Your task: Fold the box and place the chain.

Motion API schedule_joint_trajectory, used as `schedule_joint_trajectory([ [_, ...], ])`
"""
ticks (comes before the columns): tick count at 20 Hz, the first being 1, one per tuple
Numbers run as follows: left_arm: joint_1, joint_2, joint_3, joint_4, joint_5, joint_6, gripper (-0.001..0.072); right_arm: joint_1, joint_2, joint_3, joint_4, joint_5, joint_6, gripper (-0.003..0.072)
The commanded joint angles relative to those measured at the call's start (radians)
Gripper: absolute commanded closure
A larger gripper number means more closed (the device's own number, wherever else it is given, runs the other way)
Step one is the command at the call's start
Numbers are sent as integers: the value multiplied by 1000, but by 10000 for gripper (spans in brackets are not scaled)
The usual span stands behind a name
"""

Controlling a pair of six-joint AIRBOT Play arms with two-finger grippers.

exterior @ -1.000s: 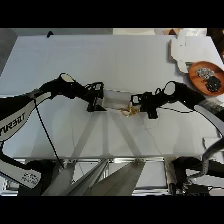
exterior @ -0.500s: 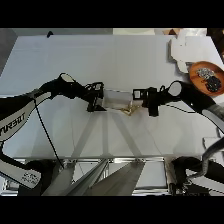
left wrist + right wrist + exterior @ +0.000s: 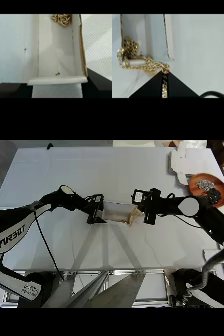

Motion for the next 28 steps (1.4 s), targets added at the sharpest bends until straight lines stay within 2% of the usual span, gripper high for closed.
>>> schedule_joint_trajectory([
  [1,0,0,0,0,0,0,374,73,26,1,2,-98,97,676],
  [4,0,0,0,0,0,0,374,112,26,2,46,-252,188,678],
  [7,0,0,0,0,0,0,375,150,26,2,134,-324,197,678],
  [14,0,0,0,0,0,0,374,224,15,1,208,-325,227,677],
  [21,0,0,0,0,0,0,374,224,-132,1,198,-319,267,676],
  [26,0,0,0,0,0,0,375,224,-154,1,195,-319,266,668],
  [27,0,0,0,0,0,0,374,224,-153,1,195,-315,266,589],
  [28,0,0,0,0,0,0,374,224,-150,1,195,-312,267,453],
])
